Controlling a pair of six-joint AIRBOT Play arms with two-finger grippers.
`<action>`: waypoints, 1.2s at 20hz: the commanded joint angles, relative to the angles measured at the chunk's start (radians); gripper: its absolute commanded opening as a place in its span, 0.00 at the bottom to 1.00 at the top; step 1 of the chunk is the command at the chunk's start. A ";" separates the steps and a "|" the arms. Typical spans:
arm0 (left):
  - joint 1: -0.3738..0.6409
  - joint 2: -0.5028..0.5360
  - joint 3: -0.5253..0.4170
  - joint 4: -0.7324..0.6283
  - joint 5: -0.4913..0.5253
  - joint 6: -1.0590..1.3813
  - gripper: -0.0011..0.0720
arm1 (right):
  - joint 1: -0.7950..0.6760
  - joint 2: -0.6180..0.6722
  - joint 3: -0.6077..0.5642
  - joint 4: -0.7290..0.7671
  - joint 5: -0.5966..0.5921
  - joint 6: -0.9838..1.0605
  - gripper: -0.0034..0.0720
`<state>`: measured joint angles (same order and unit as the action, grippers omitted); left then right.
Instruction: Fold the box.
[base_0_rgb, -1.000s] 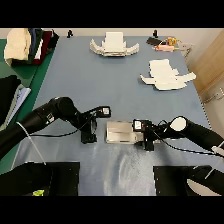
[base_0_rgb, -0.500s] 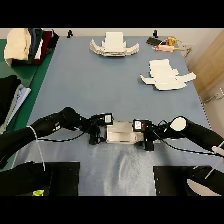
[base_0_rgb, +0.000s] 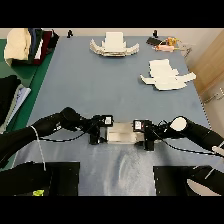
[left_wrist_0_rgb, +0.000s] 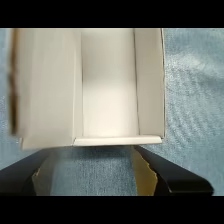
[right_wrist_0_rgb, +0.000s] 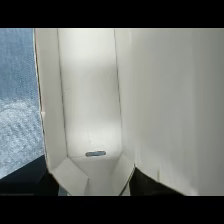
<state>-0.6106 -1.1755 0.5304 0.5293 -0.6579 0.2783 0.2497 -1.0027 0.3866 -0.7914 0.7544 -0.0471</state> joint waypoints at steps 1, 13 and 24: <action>0.026 0.006 -0.001 0.034 -0.032 0.007 0.96 | 0.000 0.000 0.000 0.003 0.000 0.002 0.71; 0.038 0.029 -0.008 -0.013 -0.100 -0.017 0.96 | 0.000 0.000 0.000 0.003 0.000 0.002 0.71; -0.069 0.000 -0.037 -0.084 0.048 -0.018 0.96 | 0.000 0.000 0.000 0.003 0.000 0.002 0.71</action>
<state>-0.6621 -1.1584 0.4992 0.4656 -0.6487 0.2611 0.2497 -1.0027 0.3866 -0.7887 0.7544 -0.0460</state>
